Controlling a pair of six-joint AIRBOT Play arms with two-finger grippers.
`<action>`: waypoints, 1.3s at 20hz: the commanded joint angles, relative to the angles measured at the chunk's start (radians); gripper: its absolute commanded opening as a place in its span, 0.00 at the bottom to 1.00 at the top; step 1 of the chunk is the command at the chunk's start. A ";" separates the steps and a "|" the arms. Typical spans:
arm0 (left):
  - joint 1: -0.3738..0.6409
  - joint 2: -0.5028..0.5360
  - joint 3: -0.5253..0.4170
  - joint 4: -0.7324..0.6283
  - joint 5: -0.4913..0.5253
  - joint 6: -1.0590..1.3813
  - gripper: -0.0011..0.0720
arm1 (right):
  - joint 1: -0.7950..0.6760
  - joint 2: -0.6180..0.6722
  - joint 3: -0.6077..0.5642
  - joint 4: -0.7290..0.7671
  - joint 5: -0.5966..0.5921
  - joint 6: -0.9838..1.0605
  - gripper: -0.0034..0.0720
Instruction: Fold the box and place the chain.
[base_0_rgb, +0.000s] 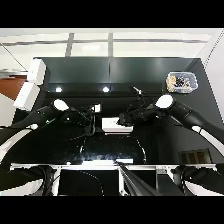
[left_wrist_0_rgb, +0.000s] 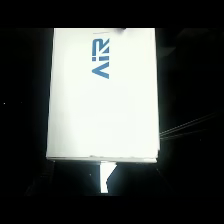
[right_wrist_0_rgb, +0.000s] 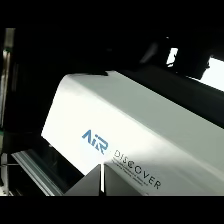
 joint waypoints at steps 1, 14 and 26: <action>0.000 0.000 0.001 0.000 0.000 0.000 0.56 | 0.009 -0.042 -0.003 -0.031 -0.002 0.023 0.08; 0.000 0.000 0.001 0.000 0.000 0.000 0.56 | -0.104 0.120 0.023 -0.044 0.058 -0.037 0.08; 0.000 0.000 0.001 -0.002 0.000 0.001 0.56 | -0.362 0.245 0.027 -0.093 0.134 -0.038 0.08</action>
